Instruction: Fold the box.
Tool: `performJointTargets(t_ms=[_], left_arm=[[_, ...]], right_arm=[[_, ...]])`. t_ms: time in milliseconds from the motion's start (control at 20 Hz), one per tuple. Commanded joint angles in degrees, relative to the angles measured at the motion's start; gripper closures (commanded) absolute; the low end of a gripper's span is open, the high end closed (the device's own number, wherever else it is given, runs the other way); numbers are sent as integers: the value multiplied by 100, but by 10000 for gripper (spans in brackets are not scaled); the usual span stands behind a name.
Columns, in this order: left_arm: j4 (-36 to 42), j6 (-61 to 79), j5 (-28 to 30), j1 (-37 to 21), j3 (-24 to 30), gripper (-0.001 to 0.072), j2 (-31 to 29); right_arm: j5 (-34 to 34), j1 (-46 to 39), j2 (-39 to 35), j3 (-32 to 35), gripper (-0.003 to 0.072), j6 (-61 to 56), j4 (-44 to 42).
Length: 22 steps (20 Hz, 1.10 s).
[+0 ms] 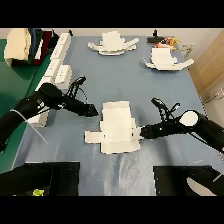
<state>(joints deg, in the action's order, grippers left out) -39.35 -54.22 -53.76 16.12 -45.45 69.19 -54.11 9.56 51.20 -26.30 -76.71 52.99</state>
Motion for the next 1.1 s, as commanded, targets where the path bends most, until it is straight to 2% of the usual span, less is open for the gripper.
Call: performJointTargets(t_ms=[0,150,250,350,450,600,750,900,1050], left_arm=[[935,894,-380,-61,-308,337,745],[1447,1484,-1134,-164,-699,337,1436],[1488,1637,-1622,-188,-994,338,1878],[1491,1709,-1893,-186,-1202,338,2256],[1491,1768,-1908,-181,-1290,339,2487],[1458,1784,-1943,-186,-1353,339,2605],[1346,1799,-2448,-337,-1427,339,2605],[1338,1705,-2796,-791,-1567,338,2605],[1320,1558,-2776,-1261,-1578,338,2605]], right_arm=[[-20,35,-20,0,684,26,37],[-90,35,-20,0,684,92,35],[-90,35,-20,0,684,92,33],[-90,35,-20,0,683,94,31],[-94,35,-20,0,683,94,28],[-120,35,-20,0,683,136,-4],[-136,35,-20,0,684,133,0],[-129,35,-20,0,684,133,15],[-131,35,-20,0,684,133,15]])
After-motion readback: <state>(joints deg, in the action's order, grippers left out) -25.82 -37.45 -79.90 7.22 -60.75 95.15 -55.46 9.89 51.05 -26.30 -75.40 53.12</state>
